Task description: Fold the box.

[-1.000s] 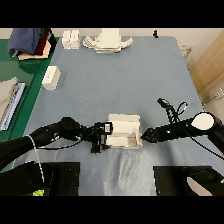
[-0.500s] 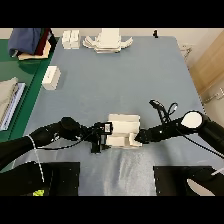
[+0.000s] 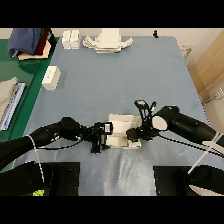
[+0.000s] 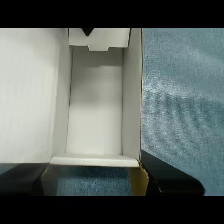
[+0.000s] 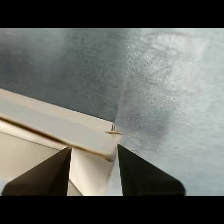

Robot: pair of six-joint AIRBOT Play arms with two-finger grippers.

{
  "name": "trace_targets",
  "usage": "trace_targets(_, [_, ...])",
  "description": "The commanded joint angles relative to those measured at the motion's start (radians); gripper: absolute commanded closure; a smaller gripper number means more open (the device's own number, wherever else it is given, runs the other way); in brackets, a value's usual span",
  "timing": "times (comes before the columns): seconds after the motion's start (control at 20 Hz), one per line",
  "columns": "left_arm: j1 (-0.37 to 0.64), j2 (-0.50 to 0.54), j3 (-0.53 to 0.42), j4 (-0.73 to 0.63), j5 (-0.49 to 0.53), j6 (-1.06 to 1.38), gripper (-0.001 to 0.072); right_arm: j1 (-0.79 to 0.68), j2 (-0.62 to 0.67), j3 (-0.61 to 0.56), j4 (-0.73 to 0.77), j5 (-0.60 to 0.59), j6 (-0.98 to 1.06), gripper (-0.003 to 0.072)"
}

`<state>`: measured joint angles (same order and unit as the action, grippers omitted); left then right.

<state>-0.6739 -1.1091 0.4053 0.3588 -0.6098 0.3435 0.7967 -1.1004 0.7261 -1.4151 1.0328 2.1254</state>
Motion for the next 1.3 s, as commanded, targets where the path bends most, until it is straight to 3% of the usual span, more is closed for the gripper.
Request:
trace_targets(0.0, [0.000, 0.000, 0.001, 0.000, 0.000, 0.000, 0.0288, 0.102, -0.092, 0.061, -0.097, 0.039, 0.243, 0.0241])
trace_targets(0.25, [0.000, 0.000, 0.001, 0.000, 0.000, 0.000, 0.0288, 0.140, -0.147, 0.072, -0.110, 0.052, 0.396, 0.0354])
trace_targets(0.3, [0.000, 0.000, 0.001, 0.000, 0.000, 0.000, 0.0288, 0.140, -0.146, 0.072, -0.120, 0.055, 0.417, 0.0419])
trace_targets(0.4, [0.000, 0.000, 0.001, 0.000, 0.000, 0.000, 0.0288, 0.140, -0.147, 0.072, -0.149, 0.067, 0.434, 0.0641])
trace_targets(0.45, [0.000, 0.000, 0.001, 0.000, 0.000, 0.000, 0.0288, 0.140, -0.147, 0.072, -0.158, 0.073, 0.435, 0.0684])
trace_targets(0.6, [0.000, 0.000, 0.001, 0.000, 0.000, 0.000, 0.0288, 0.140, -0.147, 0.072, -0.168, 0.100, 0.436, 0.0685])
trace_targets(0.65, [0.000, 0.000, 0.001, 0.000, 0.000, 0.000, 0.0288, 0.140, -0.145, 0.072, -0.167, 0.100, 0.437, 0.0653])
trace_targets(0.7, [0.000, 0.000, 0.001, 0.000, 0.000, 0.000, 0.0288, 0.140, -0.143, 0.075, -0.167, 0.104, 0.437, 0.0432])
trace_targets(0.75, [0.000, 0.000, 0.001, 0.000, 0.000, 0.000, 0.0288, 0.140, -0.138, 0.082, -0.167, 0.114, 0.441, 0.0309])
trace_targets(1.1, [0.000, 0.000, 0.001, 0.000, 0.000, 0.000, 0.0288, 0.140, -0.091, 0.126, -0.191, 0.288, 0.491, 0.0309])
trace_targets(1.25, [0.000, 0.000, 0.001, 0.000, 0.000, 0.000, 0.0288, 0.140, -0.091, 0.126, -0.191, 0.283, 0.518, 0.0332])
